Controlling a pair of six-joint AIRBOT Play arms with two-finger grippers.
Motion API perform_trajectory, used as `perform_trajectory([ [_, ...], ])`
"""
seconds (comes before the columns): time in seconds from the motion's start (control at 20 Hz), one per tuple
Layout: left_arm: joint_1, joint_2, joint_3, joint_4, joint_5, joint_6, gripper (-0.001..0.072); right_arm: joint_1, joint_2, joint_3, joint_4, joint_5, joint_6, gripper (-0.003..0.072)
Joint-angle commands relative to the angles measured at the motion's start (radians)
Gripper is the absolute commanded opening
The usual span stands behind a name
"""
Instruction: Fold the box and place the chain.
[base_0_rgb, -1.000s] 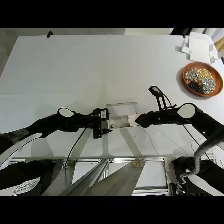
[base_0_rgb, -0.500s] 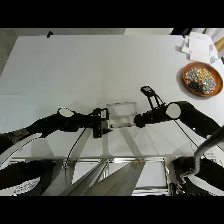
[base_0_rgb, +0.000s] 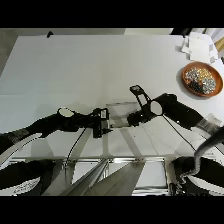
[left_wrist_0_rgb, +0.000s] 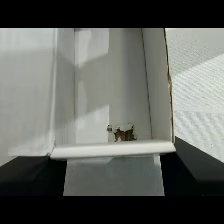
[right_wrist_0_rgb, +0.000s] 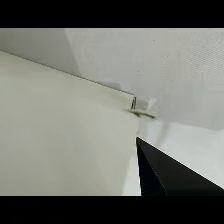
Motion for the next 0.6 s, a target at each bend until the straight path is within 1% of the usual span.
perform_trajectory([
  [0.0,0.0,0.0,0.0,0.0,0.0,0.0,0.0103,0.027,-0.032,0.028,-0.106,0.042,0.108,0.0418],
  [0.05,0.0,0.0,0.0,0.0,0.0,0.0,0.0103,0.027,-0.033,0.028,-0.121,0.046,0.117,0.0416],
  [0.15,0.0,0.0,0.0,0.0,0.0,0.0,0.0103,0.027,-0.033,0.028,-0.144,0.043,0.118,0.0365],
  [0.3,0.0,0.0,0.0,0.0,0.0,0.0,0.0103,0.028,-0.035,0.028,-0.154,0.027,0.162,0.0341],
  [0.35,0.0,0.0,0.0,0.0,0.0,0.0,0.0103,0.028,-0.038,0.028,-0.153,0.018,0.163,0.0303],
  [0.5,0.0,0.0,0.0,0.0,0.0,0.0,0.0103,0.028,-0.046,0.028,-0.153,0.004,0.192,0.03],
  [0.55,0.0,0.0,0.0,0.0,0.0,0.0,0.0103,0.028,-0.047,0.028,-0.152,-0.006,0.195,0.0264],
])
